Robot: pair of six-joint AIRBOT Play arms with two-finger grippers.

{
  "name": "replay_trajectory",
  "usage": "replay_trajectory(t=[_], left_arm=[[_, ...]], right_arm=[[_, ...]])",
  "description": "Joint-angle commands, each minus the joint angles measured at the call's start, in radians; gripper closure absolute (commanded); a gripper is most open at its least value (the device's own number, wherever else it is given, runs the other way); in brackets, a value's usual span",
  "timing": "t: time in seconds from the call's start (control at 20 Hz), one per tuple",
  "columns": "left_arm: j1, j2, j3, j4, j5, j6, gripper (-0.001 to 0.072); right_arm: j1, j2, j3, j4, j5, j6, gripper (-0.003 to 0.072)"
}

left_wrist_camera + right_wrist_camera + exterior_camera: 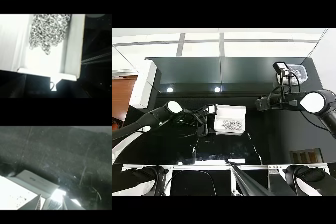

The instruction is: Fold the box and place the chain.

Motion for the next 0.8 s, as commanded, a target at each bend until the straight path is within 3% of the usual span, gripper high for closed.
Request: replay_trajectory(t=[0.0,0.6,0.75], left_arm=[[0.001,-0.005,0.005,0.016,0.023,0.014,-0.0002],[-0.023,-0.011,0.016,-0.055,0.017,0.125,0.0],[-0.026,-0.011,0.016,-0.055,0.015,0.125,0.0096]], right_arm=[[0.001,0.0,0.0,0.0,-0.013,0.0,0.0383],[0.001,-0.01,0.0,-0.005,-0.042,-0.002,0.0383],[0.001,-0.034,0.0,-0.011,-0.081,0.003,0.0356]])
